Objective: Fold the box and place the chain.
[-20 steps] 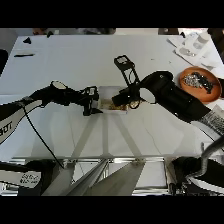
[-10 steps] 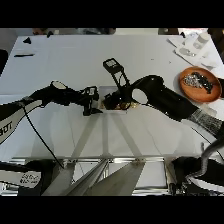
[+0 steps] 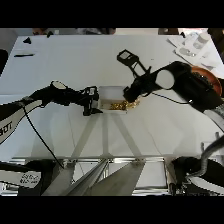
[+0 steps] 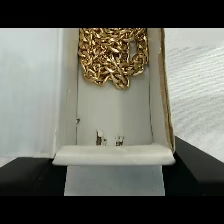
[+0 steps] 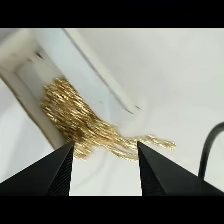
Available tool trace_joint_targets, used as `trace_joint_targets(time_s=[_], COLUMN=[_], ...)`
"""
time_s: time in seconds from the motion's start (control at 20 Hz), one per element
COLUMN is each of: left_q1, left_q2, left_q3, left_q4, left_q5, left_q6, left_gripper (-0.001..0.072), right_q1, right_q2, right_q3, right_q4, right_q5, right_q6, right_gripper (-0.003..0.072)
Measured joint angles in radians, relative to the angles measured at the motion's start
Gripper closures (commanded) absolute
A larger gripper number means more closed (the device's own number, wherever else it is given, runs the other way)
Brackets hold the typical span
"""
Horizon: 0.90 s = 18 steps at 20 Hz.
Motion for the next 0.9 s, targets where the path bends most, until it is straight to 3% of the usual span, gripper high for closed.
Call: trace_joint_targets(time_s=[0.05,0.45,0.75,0.9], left_q1=[0.0,0.0,0.0,0.0], left_q2=[0.0,0.0,0.0,0.0], left_q3=[0.0,0.0,0.0,0.0], left_q4=[0.0,0.0,0.0,0.0], left_q5=[0.0,0.0,0.0,0.0], left_q6=[0.0,0.0,0.0,0.0], left_gripper=[0.0364,0.0364,0.0364,0.0364], right_q1=[-0.04,-0.18,-0.16,-0.143], right_q2=[-0.005,-0.186,-0.301,-0.317], right_q3=[0.0,-0.001,-0.025,-0.077], right_q4=[0.018,0.121,0.156,0.171], right_q5=[0.017,0.056,-0.021,-0.07], right_q6=[-0.082,-0.699,-0.868,-0.924], right_gripper=[0.0149,0.0141,0.0091,0.0099])
